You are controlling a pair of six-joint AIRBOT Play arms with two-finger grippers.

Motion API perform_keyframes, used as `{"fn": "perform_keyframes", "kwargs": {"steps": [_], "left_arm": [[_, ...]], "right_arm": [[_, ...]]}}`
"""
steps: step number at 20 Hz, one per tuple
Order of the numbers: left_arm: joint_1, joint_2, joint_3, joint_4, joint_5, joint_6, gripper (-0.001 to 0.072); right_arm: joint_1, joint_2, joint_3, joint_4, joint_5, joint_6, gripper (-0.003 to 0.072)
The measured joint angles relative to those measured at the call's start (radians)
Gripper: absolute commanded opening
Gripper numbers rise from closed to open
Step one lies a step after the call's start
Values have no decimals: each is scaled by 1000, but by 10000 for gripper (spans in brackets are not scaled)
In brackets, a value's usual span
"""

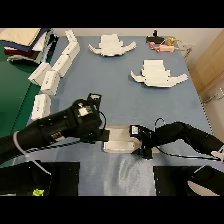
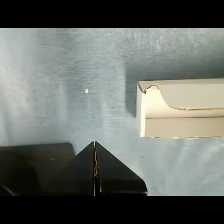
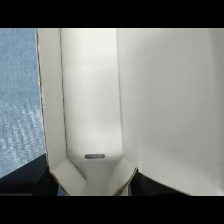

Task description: Fold the box.

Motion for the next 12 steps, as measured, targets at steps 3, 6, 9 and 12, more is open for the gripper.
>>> {"fn": "perform_keyframes", "kwargs": {"steps": [3,6,9,12], "left_arm": [[116,65,-17,-50,18,251,15],[286,106,-69,-195,80,644,16],[439,122,-150,-364,171,1083,16],[515,124,-235,-441,315,1424,17]], "right_arm": [[0,0,0,0,0,0,519],[0,0,0,0,0,0,519],[0,0,0,0,0,0,519],[0,0,0,0,0,0,519]]}}
